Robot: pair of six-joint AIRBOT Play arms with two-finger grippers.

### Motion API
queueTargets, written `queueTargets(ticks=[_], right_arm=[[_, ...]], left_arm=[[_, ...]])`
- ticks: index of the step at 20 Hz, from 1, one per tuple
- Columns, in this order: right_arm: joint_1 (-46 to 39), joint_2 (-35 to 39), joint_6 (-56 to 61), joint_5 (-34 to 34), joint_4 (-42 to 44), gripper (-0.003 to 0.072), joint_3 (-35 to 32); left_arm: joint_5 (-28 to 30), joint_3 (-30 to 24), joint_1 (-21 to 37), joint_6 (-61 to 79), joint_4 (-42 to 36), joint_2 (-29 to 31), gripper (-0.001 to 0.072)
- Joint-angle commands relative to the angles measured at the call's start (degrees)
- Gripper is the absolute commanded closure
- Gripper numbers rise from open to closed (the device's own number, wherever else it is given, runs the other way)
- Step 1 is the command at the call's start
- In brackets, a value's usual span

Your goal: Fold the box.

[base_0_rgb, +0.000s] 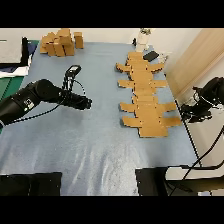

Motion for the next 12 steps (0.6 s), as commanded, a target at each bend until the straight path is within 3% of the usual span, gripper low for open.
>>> queueTargets(ticks=[1,9,12], right_arm=[[-4.33,-2.91,-8.68,1.20,9.92,0.0306,-0.35],[-4.46,-8.28,-13.18,0.52,15.45,0.0309,-0.44],[-4.33,-7.48,-14.91,-0.92,21.18,0.0354,-0.44]], left_arm=[[0.55,0.02,-0.02,0.00,-1.88,-0.02,0.0697],[-0.37,0.04,0.00,0.02,-3.02,0.00,0.0695],[-2.27,0.04,-0.02,0.02,-3.32,0.00,0.0695]])
